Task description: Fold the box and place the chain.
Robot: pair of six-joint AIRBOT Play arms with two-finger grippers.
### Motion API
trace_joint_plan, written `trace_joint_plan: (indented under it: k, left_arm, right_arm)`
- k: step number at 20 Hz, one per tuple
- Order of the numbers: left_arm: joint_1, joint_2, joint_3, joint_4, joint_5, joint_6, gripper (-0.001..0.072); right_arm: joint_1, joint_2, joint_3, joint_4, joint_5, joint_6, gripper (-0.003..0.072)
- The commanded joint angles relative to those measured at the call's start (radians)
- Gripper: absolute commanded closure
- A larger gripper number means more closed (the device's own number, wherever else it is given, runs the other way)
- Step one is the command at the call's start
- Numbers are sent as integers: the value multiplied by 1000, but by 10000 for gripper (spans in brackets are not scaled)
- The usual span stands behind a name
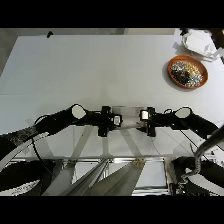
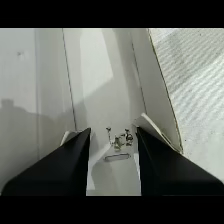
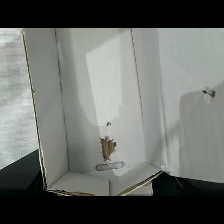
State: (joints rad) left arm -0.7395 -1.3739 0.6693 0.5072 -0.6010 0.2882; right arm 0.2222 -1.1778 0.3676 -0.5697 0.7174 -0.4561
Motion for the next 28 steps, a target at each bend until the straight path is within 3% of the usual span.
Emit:
trace_joint_plan:
  k: [1, 2, 3, 8, 13, 16, 18, 23, 28]
  left_arm:
    - [5, 27, 0, -1, -1, -36, 507]
    - [14, 49, 0, 3, -2, -60, 639]
    - [30, 77, 0, 7, -2, -89, 702]
    - [147, 255, 0, 80, -45, -304, 700]
    - [318, 367, 0, 168, -277, -613, 703]
    - [413, 354, -4, 241, -398, -906, 707]
    - [437, 320, -17, 266, -412, -1035, 707]
    - [413, 148, -68, 233, -394, -1179, 707]
    - [314, 17, -68, 100, -287, -1208, 707]
  right_arm:
    - [0, 1, 0, 2, -1, 3, 370]
    - [0, 1, 0, 2, -1, 3, 370]
    - [0, 1, 0, 2, -1, 3, 370]
    - [0, 1, 0, 2, -1, 3, 370]
    - [0, 1, 0, 2, -1, 3, 370]
    - [0, 1, 0, 2, -1, 3, 370]
    - [0, 1, 0, 2, -1, 3, 370]
    - [0, 1, 0, 2, -1, 3, 370]
    - [0, 1, 0, 1, -1, 3, 370]
